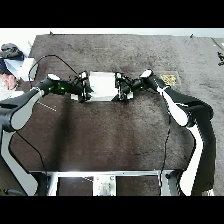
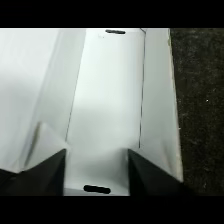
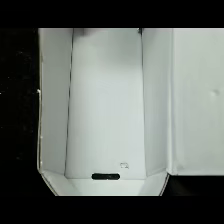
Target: Fold the box and place the chain.
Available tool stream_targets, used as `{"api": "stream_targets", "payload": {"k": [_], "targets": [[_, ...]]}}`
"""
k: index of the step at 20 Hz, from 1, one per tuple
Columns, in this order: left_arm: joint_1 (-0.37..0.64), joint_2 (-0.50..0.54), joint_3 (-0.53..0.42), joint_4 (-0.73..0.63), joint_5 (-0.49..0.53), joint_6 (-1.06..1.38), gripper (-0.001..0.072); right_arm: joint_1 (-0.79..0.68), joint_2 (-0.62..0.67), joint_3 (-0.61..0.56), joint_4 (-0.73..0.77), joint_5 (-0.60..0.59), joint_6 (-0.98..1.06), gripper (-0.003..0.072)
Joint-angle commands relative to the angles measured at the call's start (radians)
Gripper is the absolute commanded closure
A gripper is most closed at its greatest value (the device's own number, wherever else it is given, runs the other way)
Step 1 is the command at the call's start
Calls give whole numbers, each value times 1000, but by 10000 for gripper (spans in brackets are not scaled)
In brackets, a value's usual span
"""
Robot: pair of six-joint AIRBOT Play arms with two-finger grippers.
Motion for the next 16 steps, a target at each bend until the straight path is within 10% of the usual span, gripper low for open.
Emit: {"api": "stream_targets", "payload": {"k": [1,6,16], "targets": [[13,0,0,66,6,-28,438,1,0,1,0,2,0,164],[82,4,3,58,-65,-40,697,1,0,1,0,1,0,164],[191,212,-5,34,-49,-507,704,1,0,1,0,1,0,164]]}}
